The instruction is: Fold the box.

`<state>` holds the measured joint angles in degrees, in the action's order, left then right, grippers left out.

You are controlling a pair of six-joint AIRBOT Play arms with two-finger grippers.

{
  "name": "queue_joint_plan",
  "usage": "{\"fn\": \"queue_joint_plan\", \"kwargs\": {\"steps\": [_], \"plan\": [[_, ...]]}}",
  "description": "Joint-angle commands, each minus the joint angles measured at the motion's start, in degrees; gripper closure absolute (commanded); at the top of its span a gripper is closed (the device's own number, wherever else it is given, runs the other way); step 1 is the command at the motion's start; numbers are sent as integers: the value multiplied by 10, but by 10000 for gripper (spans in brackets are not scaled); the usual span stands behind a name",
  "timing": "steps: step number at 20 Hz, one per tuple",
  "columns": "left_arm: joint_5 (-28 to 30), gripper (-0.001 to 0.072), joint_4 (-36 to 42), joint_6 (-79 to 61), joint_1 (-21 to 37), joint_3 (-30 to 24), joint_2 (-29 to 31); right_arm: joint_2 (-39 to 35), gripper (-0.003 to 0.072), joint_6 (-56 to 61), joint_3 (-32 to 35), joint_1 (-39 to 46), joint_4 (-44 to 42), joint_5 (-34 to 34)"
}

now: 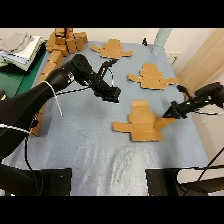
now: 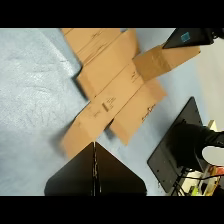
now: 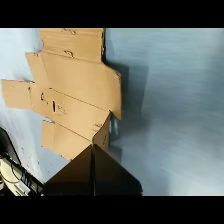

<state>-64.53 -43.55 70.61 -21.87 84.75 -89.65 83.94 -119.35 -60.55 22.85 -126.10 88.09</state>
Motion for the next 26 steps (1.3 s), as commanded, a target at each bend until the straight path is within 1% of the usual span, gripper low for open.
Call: {"fn": "queue_joint_plan", "kwargs": {"steps": [1,3,5,7,9,10,11,12,13,14,16,18,20,23,24,25,26], "plan": [[-24,696,-2,-37,13,1,1,-66,687,72,77,-98,-40,-125],[-54,698,-2,-54,21,0,6,-118,687,109,130,-149,-37,-189],[-60,699,-2,-66,27,-21,26,-169,687,143,182,-187,-29,-241],[-53,699,-2,-72,30,-71,62,-214,687,169,231,-209,-23,-265],[-35,699,-2,-83,30,-135,106,-243,685,186,267,-221,-16,-257],[-28,699,-2,-83,30,-169,129,-256,667,191,280,-222,-12,-250],[-25,698,-2,-89,30,-196,148,-262,556,191,285,-222,-4,-245],[-23,698,-2,-93,30,-220,164,-261,387,204,285,-222,18,-245],[-19,697,-2,-93,30,-235,175,-260,375,219,285,-221,40,-247],[-16,696,-2,-93,30,-244,182,-257,375,223,285,-221,58,-247],[-13,696,-2,-93,30,-248,184,-243,376,219,285,-222,63,-246],[-6,694,-2,-93,30,-248,183,-220,390,176,285,-222,28,-242],[0,695,-1,-90,30,-248,183,-186,391,102,283,-223,-36,-232],[-2,694,3,-80,29,-248,183,-139,394,47,272,-234,-49,-223],[-1,694,5,-80,29,-248,183,-126,410,32,265,-241,-52,-220],[-4,694,15,-80,30,-248,183,-117,410,18,256,-250,-58,-217],[-10,693,19,-80,30,-248,183,-113,430,11,246,-259,-60,-215]]}}
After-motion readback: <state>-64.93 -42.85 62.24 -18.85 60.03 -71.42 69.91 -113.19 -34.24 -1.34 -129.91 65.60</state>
